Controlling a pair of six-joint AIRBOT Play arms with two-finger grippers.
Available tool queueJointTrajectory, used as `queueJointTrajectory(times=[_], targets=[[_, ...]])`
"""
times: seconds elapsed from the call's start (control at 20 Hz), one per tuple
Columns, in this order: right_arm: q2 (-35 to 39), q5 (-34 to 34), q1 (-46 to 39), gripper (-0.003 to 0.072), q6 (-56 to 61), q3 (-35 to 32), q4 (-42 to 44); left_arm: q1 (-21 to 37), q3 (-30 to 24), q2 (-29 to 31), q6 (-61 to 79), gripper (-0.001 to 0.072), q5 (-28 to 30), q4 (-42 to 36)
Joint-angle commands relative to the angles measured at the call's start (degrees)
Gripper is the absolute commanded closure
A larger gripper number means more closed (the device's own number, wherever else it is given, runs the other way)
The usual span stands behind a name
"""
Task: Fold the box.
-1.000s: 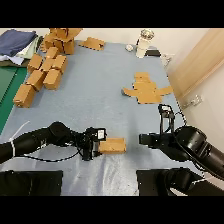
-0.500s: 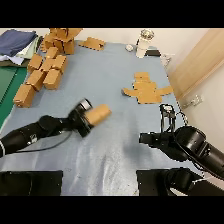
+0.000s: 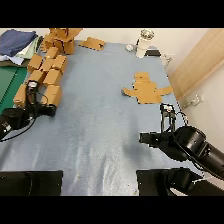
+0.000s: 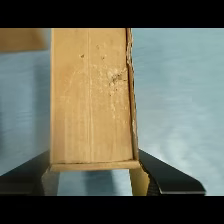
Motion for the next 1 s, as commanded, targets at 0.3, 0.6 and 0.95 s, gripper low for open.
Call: queueJointTrajectory(times=[0.3,0.6,0.95], targets=[[-0.04,0.33,-0.02,0.0683,0.0,0.07,-0.2,6.16,4.72,-9.44,3.15,0.0534,3.78,0.33],[-0.04,0.48,-0.02,0.0683,0.0,0.07,-0.52,6.16,9.66,-14.03,3.17,0.0299,3.67,1.07],[-0.02,0.5,-0.02,0.0684,0.0,0.09,-0.48,6.29,9.68,-14.12,-0.79,0.0016,3.78,1.33]])
